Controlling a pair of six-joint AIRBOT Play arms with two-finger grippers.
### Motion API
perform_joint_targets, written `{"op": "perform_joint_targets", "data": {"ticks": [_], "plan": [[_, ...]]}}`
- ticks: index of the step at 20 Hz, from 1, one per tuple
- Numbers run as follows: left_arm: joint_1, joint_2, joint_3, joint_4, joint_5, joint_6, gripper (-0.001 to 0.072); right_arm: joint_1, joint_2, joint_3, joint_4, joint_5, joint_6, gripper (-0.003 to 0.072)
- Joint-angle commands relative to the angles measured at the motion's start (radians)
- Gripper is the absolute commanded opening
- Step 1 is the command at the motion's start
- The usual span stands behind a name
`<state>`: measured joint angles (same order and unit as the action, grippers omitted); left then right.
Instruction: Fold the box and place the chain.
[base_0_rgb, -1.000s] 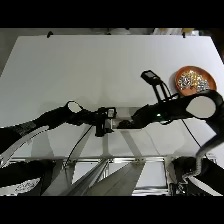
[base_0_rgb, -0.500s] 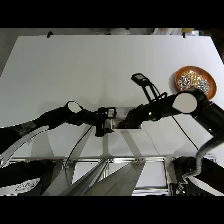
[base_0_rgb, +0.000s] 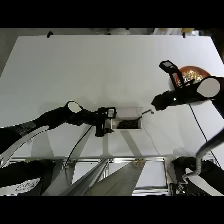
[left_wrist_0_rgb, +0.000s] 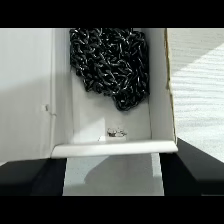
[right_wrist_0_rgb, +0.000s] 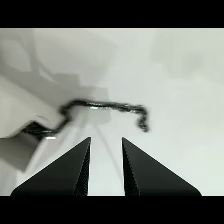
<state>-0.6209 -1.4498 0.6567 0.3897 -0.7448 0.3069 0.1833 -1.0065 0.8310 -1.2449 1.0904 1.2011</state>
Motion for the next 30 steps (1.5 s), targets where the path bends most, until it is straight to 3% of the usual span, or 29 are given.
{"op": "perform_joint_targets", "data": {"ticks": [1,7,14,15,19,21,23,26,30], "plan": [[0.0,0.0,0.0,0.0,0.0,0.0,0.0271,-0.061,-0.058,-0.066,-0.074,-0.1,-0.065,0.0219],[0.0,0.0,0.0,0.0,0.0,0.0,0.0271,-0.012,-0.217,-0.094,-0.087,-0.142,-0.087,0.0218],[0.0,0.0,0.0,0.0,0.0,0.0,0.0271,0.028,-0.292,-0.094,-0.084,-0.178,-0.084,0.0213],[0.0,0.0,0.0,0.0,0.0,0.0,0.0271,0.027,-0.292,-0.094,-0.083,-0.18,-0.084,0.0156],[0.0,0.0,0.0,0.0,0.0,0.0,0.0271,0.027,-0.292,-0.094,-0.083,-0.191,-0.084,0.0138],[0.0,0.0,0.0,0.0,0.0,0.0,0.0271,0.027,-0.292,-0.094,-0.083,-0.19,-0.084,0.0032],[0.0,0.0,0.0,0.0,0.0,0.0,0.0271,0.027,-0.292,-0.094,-0.084,-0.174,-0.084,0.0018],[0.0,0.0,0.0,0.0,0.0,0.0,0.0271,0.027,-0.243,-0.094,-0.082,-0.105,-0.072,0.0017],[0.0,0.0,0.0,0.0,0.0,0.0,0.0271,0.027,-0.024,-0.094,0.004,-0.053,-0.038,0.0017]]}}
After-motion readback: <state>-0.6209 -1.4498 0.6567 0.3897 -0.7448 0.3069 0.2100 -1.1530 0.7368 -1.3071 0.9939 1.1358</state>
